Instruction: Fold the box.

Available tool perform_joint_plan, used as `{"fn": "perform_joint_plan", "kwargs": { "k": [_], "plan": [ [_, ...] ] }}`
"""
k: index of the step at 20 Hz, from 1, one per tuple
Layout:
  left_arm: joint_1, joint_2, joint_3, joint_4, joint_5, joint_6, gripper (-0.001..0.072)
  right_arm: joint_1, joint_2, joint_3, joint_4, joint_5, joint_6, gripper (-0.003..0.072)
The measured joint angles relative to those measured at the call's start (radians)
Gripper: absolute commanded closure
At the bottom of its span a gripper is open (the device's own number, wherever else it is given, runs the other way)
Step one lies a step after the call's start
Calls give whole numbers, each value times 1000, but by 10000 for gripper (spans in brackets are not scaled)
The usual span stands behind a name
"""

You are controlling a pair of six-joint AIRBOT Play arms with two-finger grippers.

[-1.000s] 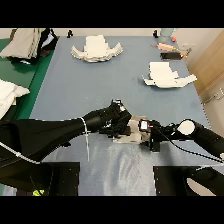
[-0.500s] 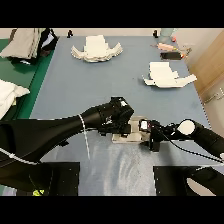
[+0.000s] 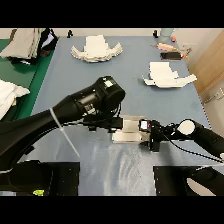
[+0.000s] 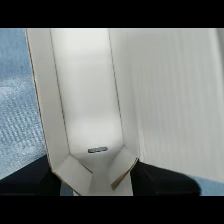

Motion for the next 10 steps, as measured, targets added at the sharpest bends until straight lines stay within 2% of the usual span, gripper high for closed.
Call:
{"fn": "perform_joint_plan", "kwargs": {
  "k": [3,6,8,10],
  "plan": [
    [5,58,8,35,-41,60,694,0,0,0,0,0,0,174],
    [40,100,-11,63,-39,274,696,0,0,0,0,0,0,174],
    [99,143,-73,55,10,500,696,0,0,0,0,0,0,174],
    [170,202,-174,-17,95,783,693,0,0,0,0,0,0,174]
  ]
}}
